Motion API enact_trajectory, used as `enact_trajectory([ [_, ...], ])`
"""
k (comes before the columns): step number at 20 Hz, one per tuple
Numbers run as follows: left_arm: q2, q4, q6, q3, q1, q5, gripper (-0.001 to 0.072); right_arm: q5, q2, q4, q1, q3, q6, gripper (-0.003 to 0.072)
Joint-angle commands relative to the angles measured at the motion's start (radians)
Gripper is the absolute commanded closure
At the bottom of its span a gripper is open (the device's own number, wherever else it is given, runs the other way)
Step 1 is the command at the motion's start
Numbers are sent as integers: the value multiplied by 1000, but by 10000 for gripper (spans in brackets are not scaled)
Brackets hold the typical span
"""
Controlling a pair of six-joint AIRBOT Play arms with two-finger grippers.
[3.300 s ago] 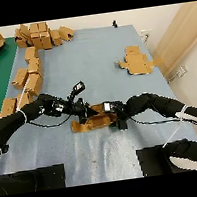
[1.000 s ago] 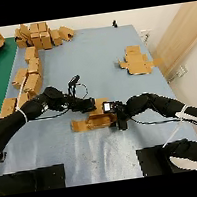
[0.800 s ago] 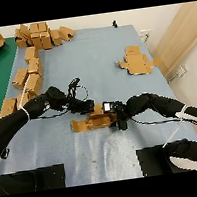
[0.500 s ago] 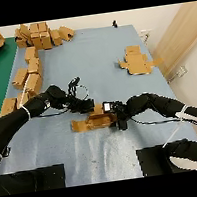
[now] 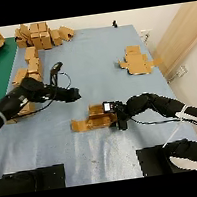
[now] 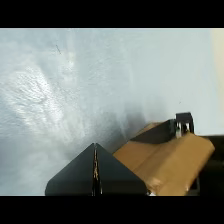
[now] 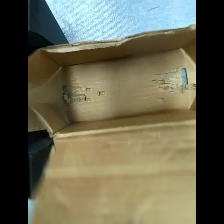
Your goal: Fold the box.
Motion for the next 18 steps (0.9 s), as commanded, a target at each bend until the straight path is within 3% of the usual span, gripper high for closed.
enact_trajectory([
  [1,142,29,276,-95,51,-42,701,1,-1,0,1,0,0,130],
  [4,213,177,305,-185,1,-76,701,1,-1,-8,0,0,0,130],
  [8,254,512,338,-257,-216,-53,699,2,-1,-8,1,0,0,130],
  [11,253,565,401,-259,-352,34,697,2,-1,-8,1,0,0,130],
  [12,252,565,404,-259,-383,80,630,2,-1,-7,1,0,0,130],
  [13,252,565,417,-259,-410,123,272,1,-1,-7,1,0,0,130],
  [14,252,565,415,-259,-427,159,53,1,-1,-7,1,0,0,130],
  [15,252,564,412,-259,-438,190,121,1,-1,-7,1,0,0,130],
  [16,252,565,413,-259,-443,194,268,1,-1,-7,1,0,0,130],
  [17,252,565,414,-259,-443,187,329,2,-1,-8,1,0,0,130],
  [18,252,565,414,-260,-441,182,326,1,-1,-8,0,0,0,130],
])
